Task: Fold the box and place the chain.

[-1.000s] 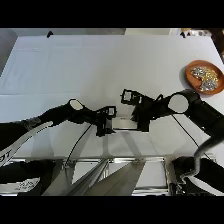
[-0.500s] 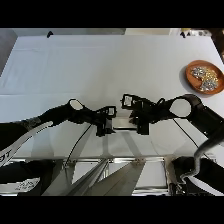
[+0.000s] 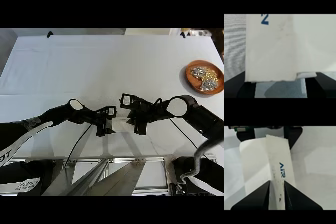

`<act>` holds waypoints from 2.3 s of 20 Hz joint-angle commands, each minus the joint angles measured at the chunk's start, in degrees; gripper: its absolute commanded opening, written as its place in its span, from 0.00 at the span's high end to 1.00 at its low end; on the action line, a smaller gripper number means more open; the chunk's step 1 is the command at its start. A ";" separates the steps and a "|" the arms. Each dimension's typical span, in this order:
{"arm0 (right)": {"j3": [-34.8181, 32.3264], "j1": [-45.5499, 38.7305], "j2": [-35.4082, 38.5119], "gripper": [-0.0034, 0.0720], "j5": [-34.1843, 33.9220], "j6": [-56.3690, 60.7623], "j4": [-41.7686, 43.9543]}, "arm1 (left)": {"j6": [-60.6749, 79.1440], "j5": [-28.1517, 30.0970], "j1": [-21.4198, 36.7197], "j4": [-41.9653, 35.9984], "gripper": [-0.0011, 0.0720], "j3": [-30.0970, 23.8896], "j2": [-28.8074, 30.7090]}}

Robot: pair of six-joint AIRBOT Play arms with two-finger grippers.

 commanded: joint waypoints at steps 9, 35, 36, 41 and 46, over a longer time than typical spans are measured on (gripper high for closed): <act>-0.02 0.07 -0.85 0.72 2.97 -3.87 1.27 | 0.02 0.00 0.04 0.02 0.75 0.02 0.04; -0.02 0.07 -1.31 0.90 0.94 -3.80 -1.53 | 0.02 0.00 0.07 0.02 0.75 0.00 0.04; -0.02 0.07 -1.31 0.90 0.90 -3.78 -1.53 | 0.02 0.00 0.07 0.02 0.75 0.00 0.04; -0.02 0.04 -1.33 0.90 -1.29 -2.29 -1.53 | 0.02 0.00 0.07 0.02 0.75 0.00 0.04; -0.02 0.07 -1.44 0.90 -1.66 -2.27 -1.53 | 0.02 0.00 0.07 0.02 0.75 0.00 0.04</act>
